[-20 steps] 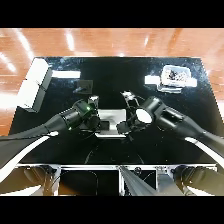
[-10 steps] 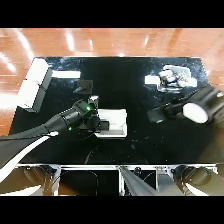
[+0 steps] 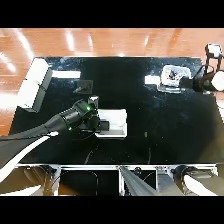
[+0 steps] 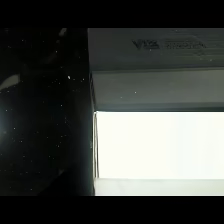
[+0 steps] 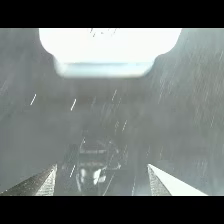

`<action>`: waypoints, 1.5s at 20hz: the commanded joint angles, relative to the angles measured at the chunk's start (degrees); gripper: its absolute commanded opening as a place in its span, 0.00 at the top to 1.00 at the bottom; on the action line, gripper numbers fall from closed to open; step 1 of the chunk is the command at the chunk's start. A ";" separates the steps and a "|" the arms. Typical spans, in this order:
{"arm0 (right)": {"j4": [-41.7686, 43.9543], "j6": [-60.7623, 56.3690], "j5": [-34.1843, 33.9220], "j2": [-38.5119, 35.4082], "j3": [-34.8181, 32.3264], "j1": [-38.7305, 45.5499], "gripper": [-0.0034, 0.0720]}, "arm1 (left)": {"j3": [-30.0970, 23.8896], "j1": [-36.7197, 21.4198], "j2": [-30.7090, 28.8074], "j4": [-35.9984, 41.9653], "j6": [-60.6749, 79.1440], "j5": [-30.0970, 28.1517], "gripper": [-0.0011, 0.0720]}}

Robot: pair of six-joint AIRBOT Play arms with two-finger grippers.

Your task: Fold the box and place the chain.

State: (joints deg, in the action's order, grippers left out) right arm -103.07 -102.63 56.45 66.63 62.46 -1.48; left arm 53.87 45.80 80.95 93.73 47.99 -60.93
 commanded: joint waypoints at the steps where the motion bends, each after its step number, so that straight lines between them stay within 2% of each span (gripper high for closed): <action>1: 1.05 3.54 -6.19 12.83 8.17 5.92 0.06 | 0.02 0.04 0.00 -0.02 0.02 -0.09 0.96; 6: 3.45 4.98 -1.64 31.98 26.75 8.48 0.06 | 0.02 0.04 0.00 -0.24 0.02 -0.07 0.96; 8: 4.68 6.14 -0.46 36.96 31.58 8.74 0.17 | 0.02 0.04 0.00 -0.26 0.02 -0.07 0.96; 10: 4.52 6.99 0.02 40.63 34.84 8.87 0.17 | 0.02 -0.09 0.00 -0.26 0.02 -0.07 0.96; 15: 4.24 7.13 -1.33 43.69 36.35 10.29 0.17 | 0.02 -0.09 0.00 -0.26 0.04 -0.04 0.96; 27: 4.26 8.20 -1.51 45.31 36.35 10.78 0.18 | 0.02 -0.09 0.00 -0.42 0.02 -0.04 0.96; 29: 4.26 8.24 -1.33 45.31 36.35 10.75 0.66 | 0.02 -0.09 0.00 -0.42 0.02 -0.04 0.96; 30: 4.26 8.44 -1.22 45.31 36.35 10.75 0.80 | 0.02 -0.09 0.00 -0.44 0.02 -0.04 0.96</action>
State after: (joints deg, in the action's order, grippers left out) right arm -99.37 -94.50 54.89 111.66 98.85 9.37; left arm 53.87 45.76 80.95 93.30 47.99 -60.97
